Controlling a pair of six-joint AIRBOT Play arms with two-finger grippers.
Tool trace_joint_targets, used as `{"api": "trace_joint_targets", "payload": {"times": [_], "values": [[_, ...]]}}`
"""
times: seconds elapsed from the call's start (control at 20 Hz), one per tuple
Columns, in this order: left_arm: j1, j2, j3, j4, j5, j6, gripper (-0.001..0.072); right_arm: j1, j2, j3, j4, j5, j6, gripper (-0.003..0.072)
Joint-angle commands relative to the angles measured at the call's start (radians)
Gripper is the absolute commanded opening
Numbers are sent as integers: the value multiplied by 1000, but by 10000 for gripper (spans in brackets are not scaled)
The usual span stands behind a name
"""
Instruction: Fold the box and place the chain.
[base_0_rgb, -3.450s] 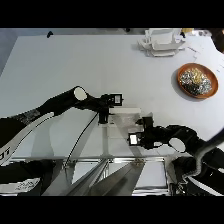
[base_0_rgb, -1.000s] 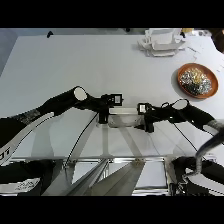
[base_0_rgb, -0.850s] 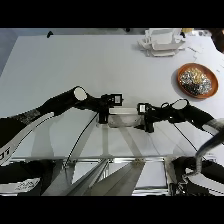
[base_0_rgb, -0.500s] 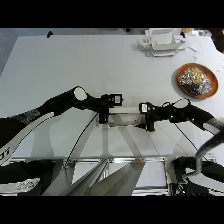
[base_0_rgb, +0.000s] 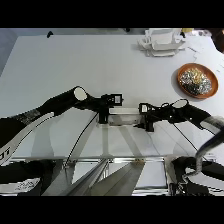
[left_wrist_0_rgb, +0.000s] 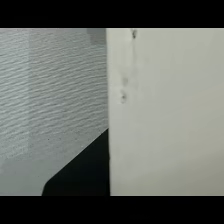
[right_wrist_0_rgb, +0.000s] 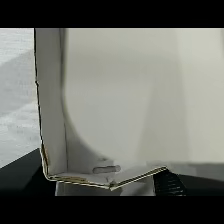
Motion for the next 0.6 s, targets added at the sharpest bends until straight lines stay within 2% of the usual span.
{"api": "trace_joint_targets", "payload": {"times": [0.0,0.05,0.2,0.55], "values": [[0,0,0,0,2,0,9,0,-6,0,-1,0,-3,491],[0,0,0,0,2,0,9,0,-7,0,-1,-1,-2,450],[0,0,0,0,2,0,9,0,-7,0,-2,-4,-2,401],[0,0,0,0,2,0,9,0,-6,0,-1,-3,-2,406]]}}
